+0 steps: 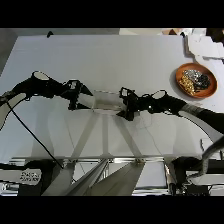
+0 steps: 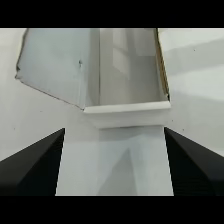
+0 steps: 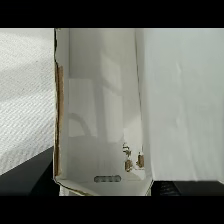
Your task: Fold the box and place the chain.
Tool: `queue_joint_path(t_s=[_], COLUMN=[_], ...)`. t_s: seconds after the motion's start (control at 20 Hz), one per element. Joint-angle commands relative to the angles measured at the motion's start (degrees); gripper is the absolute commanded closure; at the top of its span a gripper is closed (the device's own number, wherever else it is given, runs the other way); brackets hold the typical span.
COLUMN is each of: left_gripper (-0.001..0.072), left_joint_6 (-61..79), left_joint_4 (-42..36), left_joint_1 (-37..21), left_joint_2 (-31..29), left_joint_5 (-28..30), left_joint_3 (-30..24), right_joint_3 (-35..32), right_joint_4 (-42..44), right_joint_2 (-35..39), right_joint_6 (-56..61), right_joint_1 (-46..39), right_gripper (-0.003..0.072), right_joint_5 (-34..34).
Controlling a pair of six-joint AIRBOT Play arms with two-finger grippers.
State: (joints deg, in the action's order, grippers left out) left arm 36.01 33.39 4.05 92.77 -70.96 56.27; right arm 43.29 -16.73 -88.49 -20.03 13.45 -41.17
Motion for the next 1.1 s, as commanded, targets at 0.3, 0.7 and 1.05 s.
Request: queue_joint_path(t_s=[0.3,0.7,1.05], left_gripper=[-0.0003,-0.0001,0.0000], left_joint_6=[-0.46,-0.42,-4.90], left_joint_4=[-0.87,-2.05,-1.70], left_joint_1=[2.86,3.91,6.21], left_joint_2=[4.70,5.31,5.14], left_joint_5=[-0.39,0.66,6.10], left_joint_3=[-0.02,0.00,0.00], right_joint_3=[0.04,0.04,0.04], right_joint_4=[0.02,0.02,0.02], right_joint_2=[0.02,0.02,0.02], right_joint_6=[0.00,0.00,0.00], right_joint_1=[0.00,0.00,0.00], right_gripper=[0.0310,0.0310,0.0310], right_joint_5=[0.00,0.00,0.00])
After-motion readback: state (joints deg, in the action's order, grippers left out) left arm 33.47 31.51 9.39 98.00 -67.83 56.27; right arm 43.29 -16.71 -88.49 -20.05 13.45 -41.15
